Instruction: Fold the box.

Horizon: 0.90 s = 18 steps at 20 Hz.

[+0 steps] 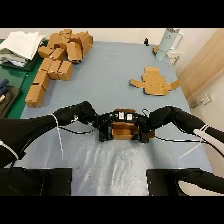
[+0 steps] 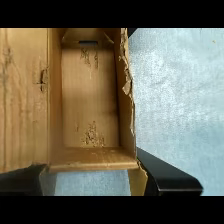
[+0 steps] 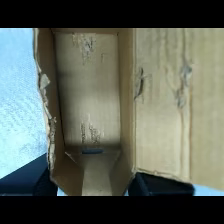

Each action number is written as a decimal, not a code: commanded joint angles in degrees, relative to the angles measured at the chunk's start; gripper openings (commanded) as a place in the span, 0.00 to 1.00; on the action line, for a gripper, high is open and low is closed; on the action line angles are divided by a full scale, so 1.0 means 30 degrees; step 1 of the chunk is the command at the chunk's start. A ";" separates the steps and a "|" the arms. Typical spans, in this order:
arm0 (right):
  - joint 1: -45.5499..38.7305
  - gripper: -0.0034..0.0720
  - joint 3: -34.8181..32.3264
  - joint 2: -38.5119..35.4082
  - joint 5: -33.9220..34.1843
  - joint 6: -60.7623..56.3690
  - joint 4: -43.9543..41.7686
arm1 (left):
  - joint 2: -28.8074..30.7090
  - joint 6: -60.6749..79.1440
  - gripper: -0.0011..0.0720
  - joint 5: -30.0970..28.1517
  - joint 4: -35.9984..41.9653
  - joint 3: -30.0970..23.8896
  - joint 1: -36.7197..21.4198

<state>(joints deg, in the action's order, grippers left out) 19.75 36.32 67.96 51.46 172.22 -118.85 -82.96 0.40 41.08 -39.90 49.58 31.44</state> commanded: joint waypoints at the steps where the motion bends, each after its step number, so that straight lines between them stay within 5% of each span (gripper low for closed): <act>1: -0.0015 0.71 0.0015 0.0000 0.0000 -0.0066 -0.0015 | 0.0095 0.0000 0.84 0.0823 -0.0051 0.0036 -0.0437; 4: -0.0015 0.71 0.0015 0.0000 0.0000 -0.0066 -0.0015 | 0.0087 0.0000 0.84 0.0962 0.0109 0.0036 -0.0743; 6: -0.0015 0.71 0.0015 0.0000 0.0000 -0.0066 -0.0015 | 0.0080 0.0051 0.97 0.0940 0.0678 0.0036 -0.0736; 18: -0.0015 0.71 0.0015 0.0000 0.0000 -0.0066 -0.0015 | 0.0022 0.0641 0.97 0.0474 0.1282 -0.0066 -0.0313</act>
